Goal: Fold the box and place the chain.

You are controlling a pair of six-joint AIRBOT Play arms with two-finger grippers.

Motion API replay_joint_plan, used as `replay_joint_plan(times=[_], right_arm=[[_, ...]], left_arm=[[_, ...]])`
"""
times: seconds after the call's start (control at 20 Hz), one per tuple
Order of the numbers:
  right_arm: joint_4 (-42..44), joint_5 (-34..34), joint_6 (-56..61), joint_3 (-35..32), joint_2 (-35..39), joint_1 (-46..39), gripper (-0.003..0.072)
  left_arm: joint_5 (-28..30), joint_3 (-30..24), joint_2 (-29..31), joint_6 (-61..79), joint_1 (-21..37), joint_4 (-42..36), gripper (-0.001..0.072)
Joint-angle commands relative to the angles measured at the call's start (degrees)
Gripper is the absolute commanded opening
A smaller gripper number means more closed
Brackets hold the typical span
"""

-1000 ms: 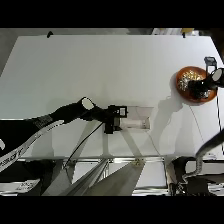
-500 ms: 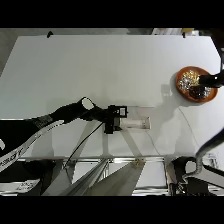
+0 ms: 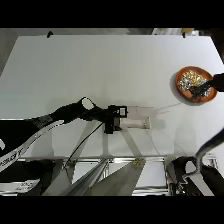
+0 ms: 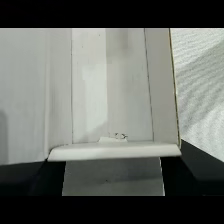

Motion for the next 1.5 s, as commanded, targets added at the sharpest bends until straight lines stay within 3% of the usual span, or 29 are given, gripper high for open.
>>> replay_joint_plan(times=[0.0, 0.25, 0.5, 0.95, 1.2, 1.45], right_arm=[[9.2, 8.4, -2.1, -0.1, 6.7, 0.0, 0.0017], [24.3, 10.8, -4.9, -0.5, 12.5, 1.1, 0.0017], [24.7, 10.5, -4.2, -3.8, 13.3, 14.3, 0.0017], [20.9, -7.1, 0.3, -17.5, 13.2, 35.4, 0.0016], [19.9, -17.0, 0.3, -25.6, 13.0, 38.2, 0.0017], [19.8, -19.3, 0.1, -31.8, 12.4, 38.2, 0.0017]], left_arm=[[0.0, 0.0, 0.0, 0.0, 0.0, 0.0, 0.039], [0.0, 0.0, 0.0, 0.0, 0.0, 0.0, 0.039], [0.0, 0.0, 0.0, 0.0, 0.0, 0.0, 0.039], [0.0, 0.0, 0.0, 0.0, 0.0, 0.0, 0.039], [0.0, 0.0, 0.0, 0.0, 0.0, 0.0, 0.039], [0.0, 0.0, 0.0, 0.0, 0.0, 0.0, 0.039]])
